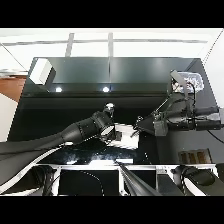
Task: Fold the box and place the chain.
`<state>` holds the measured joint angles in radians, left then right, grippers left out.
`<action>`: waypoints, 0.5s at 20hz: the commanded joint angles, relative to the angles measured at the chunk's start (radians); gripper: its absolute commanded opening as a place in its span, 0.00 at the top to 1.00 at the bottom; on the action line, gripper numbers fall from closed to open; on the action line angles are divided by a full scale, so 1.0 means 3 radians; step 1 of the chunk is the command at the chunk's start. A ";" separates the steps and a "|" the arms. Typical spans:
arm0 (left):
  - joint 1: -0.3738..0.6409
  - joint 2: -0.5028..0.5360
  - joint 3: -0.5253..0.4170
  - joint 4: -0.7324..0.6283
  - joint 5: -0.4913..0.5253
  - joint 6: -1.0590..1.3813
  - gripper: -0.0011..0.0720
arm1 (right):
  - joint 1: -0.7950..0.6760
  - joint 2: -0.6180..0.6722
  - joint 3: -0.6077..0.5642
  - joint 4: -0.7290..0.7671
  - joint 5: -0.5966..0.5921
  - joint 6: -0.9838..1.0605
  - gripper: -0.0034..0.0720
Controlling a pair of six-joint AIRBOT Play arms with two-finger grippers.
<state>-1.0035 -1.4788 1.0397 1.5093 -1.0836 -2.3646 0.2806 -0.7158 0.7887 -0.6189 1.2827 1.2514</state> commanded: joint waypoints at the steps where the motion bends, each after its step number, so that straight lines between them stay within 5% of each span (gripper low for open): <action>1: 0.0003 0.0000 -0.0001 0.0001 -0.0003 0.0001 0.94 | 0.0000 0.0005 0.0015 -0.0217 -0.0011 0.0112 0.90; 5: 0.0003 0.0000 -0.0001 0.0001 -0.0010 0.0001 0.94 | 0.0008 0.0005 0.0015 -0.0844 0.0010 0.0535 0.90; 10: 0.0003 0.0000 -0.0001 0.0001 -0.0009 0.0001 0.94 | 0.0046 0.0005 0.0003 -0.0916 0.0357 0.0581 0.90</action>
<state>-1.0035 -1.4788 1.0393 1.5093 -1.0851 -2.3646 0.2855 -0.7147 0.7921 -0.8616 1.3319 1.4040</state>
